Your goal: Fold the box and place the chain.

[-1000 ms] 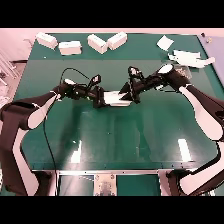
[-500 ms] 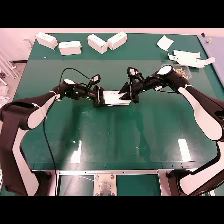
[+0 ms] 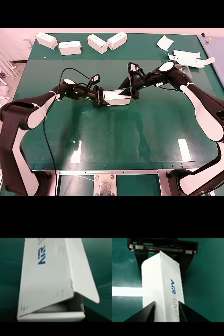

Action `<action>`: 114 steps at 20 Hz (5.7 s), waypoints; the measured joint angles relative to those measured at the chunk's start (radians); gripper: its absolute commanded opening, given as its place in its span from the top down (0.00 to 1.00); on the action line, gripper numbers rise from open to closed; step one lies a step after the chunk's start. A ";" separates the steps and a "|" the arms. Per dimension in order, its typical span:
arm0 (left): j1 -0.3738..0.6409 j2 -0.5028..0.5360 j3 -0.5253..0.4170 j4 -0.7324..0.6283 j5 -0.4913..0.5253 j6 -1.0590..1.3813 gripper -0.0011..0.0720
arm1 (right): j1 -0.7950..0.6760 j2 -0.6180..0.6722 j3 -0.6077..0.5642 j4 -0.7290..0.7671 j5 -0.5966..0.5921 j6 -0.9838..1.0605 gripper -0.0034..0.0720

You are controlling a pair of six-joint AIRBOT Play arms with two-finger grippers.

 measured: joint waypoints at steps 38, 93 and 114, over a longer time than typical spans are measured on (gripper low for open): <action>-0.001 0.000 0.000 0.001 -0.003 0.005 0.25 | 0.008 -0.021 -0.068 -0.001 -0.028 0.003 0.68; -0.002 0.000 0.000 -0.005 0.007 -0.006 0.25 | -0.039 0.064 -0.072 0.195 0.129 0.242 0.94; 0.003 0.000 0.012 -0.051 0.014 -0.002 0.95 | -0.214 0.362 -0.219 0.275 0.053 0.425 0.94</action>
